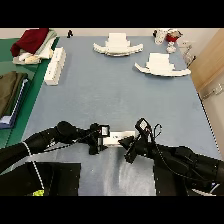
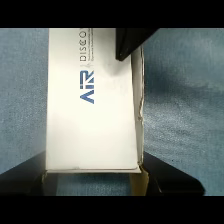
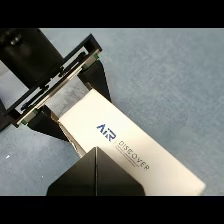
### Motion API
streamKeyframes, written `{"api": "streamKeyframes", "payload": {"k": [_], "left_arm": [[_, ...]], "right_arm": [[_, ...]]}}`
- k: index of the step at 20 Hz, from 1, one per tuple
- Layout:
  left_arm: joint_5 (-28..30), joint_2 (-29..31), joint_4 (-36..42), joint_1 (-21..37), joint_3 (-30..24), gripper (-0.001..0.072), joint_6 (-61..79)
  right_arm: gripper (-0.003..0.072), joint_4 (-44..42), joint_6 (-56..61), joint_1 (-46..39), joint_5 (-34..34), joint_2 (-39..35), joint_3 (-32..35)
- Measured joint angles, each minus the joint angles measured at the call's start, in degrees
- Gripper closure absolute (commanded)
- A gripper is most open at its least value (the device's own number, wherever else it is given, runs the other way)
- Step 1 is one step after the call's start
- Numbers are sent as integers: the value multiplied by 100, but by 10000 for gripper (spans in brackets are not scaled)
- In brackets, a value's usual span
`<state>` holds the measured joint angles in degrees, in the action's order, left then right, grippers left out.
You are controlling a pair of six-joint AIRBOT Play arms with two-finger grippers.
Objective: Fold the box.
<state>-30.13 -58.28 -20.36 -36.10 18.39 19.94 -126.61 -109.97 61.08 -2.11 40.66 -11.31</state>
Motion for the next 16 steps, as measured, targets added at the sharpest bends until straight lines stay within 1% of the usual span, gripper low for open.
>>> {"api": "streamKeyframes", "payload": {"k": [4, 10, 16], "left_arm": [[0, 0, 0, 0, 0, 197, -2], [0, 0, 0, 0, 0, 197, -7], [-2, 0, -2, 0, 0, 197, -15]], "right_arm": [[685, 44, 0, 0, 116, 11, -9], [684, 85, -2, 2, 186, 422, -15], [684, 85, -2, 0, 101, 553, -15]]}}
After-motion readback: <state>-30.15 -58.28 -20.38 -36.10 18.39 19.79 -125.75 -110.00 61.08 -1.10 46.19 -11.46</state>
